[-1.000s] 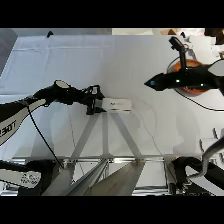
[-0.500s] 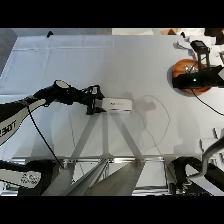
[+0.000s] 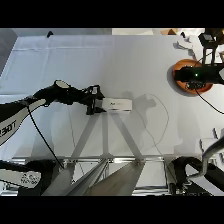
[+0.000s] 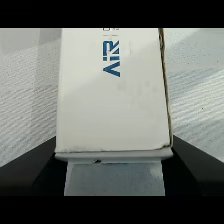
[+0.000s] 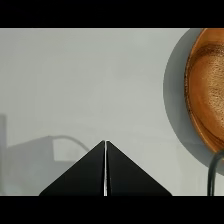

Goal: Fold the box and place the chain.

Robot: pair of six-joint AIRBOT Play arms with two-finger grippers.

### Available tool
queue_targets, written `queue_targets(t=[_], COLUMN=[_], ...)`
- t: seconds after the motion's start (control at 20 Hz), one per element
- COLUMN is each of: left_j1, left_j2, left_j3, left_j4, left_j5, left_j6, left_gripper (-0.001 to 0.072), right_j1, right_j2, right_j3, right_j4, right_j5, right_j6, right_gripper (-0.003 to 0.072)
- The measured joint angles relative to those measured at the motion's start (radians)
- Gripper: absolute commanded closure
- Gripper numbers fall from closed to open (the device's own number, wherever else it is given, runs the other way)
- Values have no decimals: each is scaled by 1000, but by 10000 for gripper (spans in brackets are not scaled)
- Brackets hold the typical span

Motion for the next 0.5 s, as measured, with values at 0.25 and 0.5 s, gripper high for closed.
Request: queue_targets(t=[0.25,0.5], left_j1=[0,0], left_j2=[0,0], left_j3=[0,0], left_j4=[0,-3], left_j5=[0,-1], left_j6=[0,0], left_gripper=[392,381], right_j1=[0,0], right_j2=[0,0], right_j3=[0,0], right_j4=[13,16], right_j5=[1,1], right_j6=[2,2], right_gripper=[675,675])
